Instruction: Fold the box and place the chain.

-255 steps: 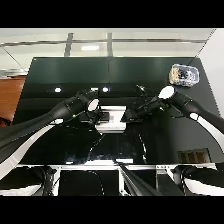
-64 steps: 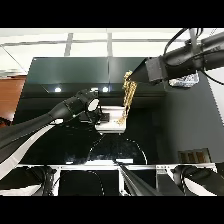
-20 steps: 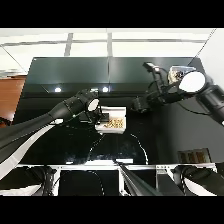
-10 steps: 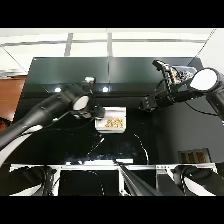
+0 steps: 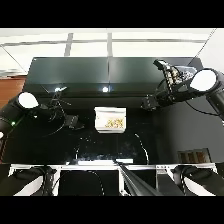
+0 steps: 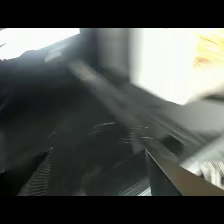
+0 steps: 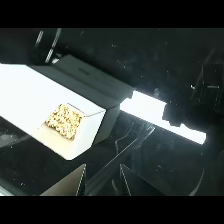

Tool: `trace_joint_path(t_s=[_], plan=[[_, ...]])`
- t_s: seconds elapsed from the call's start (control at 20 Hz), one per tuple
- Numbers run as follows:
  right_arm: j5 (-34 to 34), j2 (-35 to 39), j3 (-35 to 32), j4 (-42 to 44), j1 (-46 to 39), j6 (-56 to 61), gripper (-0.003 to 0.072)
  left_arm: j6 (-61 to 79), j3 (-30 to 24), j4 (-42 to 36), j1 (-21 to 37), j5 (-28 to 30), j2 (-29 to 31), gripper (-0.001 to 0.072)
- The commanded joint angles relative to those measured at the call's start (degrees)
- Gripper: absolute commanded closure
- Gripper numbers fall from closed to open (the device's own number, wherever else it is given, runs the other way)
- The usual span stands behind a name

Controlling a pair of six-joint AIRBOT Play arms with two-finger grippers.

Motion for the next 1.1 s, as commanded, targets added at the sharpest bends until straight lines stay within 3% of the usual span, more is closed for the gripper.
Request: trace_joint_path(t_s=[0.0,0.2,0.3,0.35,0.6,0.8,1.05], plan=[[-1.36,0.00,-0.09,-0.68,-0.04,0.00,0.0446,50.34,-5.07,-19.43,1.95,3.76,-1.29,-0.0010],[-1.53,-0.15,-0.39,-0.70,-0.04,0.02,0.0446,74.40,-5.07,-11.58,-5.64,11.63,-3.50,-0.0005],[-1.46,-0.15,-0.39,-0.66,-0.02,0.04,0.0446,76.32,-5.05,-7.04,-8.11,17.27,-4.83,-0.0005],[-1.46,-0.15,-0.39,-0.42,-0.04,0.04,0.0446,76.32,-4.94,-8.55,-7.91,18.86,-6.12,-0.0005],[-2.05,-0.15,-0.39,-0.44,-0.02,0.04,0.0446,76.94,-2.54,-14.32,-6.14,18.29,-13.57,-0.0005],[-2.54,-0.15,-0.39,-0.44,-0.04,0.04,0.0446,78.88,-2.47,-19.98,-6.16,18.18,-14.40,-0.0005],[-3.89,-0.17,-0.39,-0.42,-0.04,0.04,0.0446,79.67,-2.29,-19.69,-8.81,18.45,-14.69,-0.0005]])
